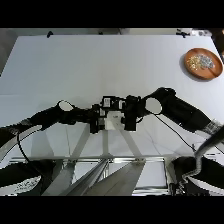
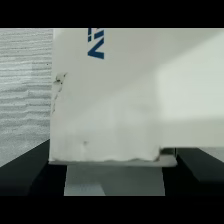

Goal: Fold the box and place the chain.

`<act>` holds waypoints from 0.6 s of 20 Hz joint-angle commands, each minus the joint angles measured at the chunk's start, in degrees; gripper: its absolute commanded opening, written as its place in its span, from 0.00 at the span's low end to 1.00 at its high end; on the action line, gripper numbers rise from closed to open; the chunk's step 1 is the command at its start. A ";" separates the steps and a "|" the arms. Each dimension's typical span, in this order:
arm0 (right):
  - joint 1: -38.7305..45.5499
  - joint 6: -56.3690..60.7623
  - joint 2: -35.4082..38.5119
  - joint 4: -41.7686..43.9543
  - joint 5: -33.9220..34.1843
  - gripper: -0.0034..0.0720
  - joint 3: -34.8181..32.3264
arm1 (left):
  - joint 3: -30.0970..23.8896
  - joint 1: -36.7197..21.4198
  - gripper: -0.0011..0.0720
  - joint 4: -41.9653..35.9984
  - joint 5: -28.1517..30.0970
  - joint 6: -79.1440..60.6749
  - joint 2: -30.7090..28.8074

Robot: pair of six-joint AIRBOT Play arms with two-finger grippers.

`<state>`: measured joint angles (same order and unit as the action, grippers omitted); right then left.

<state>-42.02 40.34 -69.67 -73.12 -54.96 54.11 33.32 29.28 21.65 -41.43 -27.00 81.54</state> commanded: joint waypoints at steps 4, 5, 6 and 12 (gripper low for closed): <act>-0.04 -0.33 -0.94 0.26 -0.07 0.50 -0.20 | 0.02 0.04 0.55 0.00 0.02 0.00 -0.04; -0.07 -0.37 -0.81 0.42 -1.03 0.50 -0.20 | 0.02 0.04 0.55 0.00 0.02 -0.02 -0.04; -0.42 -0.63 -0.68 0.46 -2.08 0.50 -0.20 | 0.02 0.04 0.55 0.00 0.02 0.00 -0.04; -3.56 -3.41 -0.04 0.48 1.86 0.50 -1.46 | 0.02 0.04 0.55 0.00 0.02 0.00 -0.04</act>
